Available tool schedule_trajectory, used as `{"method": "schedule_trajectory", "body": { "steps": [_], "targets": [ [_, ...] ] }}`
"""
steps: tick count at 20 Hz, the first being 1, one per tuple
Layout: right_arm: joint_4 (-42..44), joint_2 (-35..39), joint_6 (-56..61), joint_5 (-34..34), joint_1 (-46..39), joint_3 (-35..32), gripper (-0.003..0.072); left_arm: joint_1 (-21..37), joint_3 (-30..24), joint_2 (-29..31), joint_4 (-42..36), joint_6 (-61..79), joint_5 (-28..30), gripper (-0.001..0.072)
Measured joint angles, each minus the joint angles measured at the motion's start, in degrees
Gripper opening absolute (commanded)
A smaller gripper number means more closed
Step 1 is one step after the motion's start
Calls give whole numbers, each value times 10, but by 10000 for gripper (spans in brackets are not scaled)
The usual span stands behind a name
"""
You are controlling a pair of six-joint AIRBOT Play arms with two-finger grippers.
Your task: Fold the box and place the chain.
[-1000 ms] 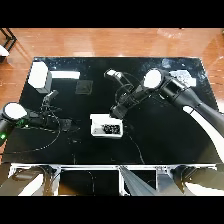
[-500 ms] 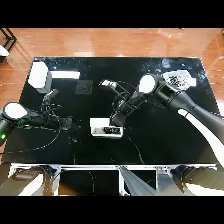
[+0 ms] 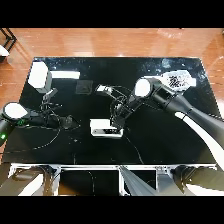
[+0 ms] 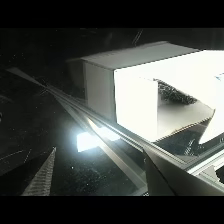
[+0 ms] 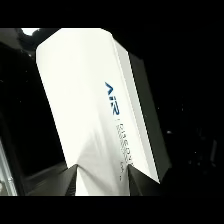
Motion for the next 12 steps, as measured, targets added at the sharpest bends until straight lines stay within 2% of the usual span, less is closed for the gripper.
{"method": "schedule_trajectory", "body": {
  "steps": [3,4,5,12],
  "targets": [
    [-8,0,0,0,7,0,356,0,0,0,0,0,0,642],
    [-10,0,0,0,8,0,253,0,0,0,0,0,0,642],
    [-10,0,0,0,9,0,242,0,0,0,0,0,1,642],
    [-14,0,5,0,11,0,239,0,0,0,0,0,1,642]
  ]
}}
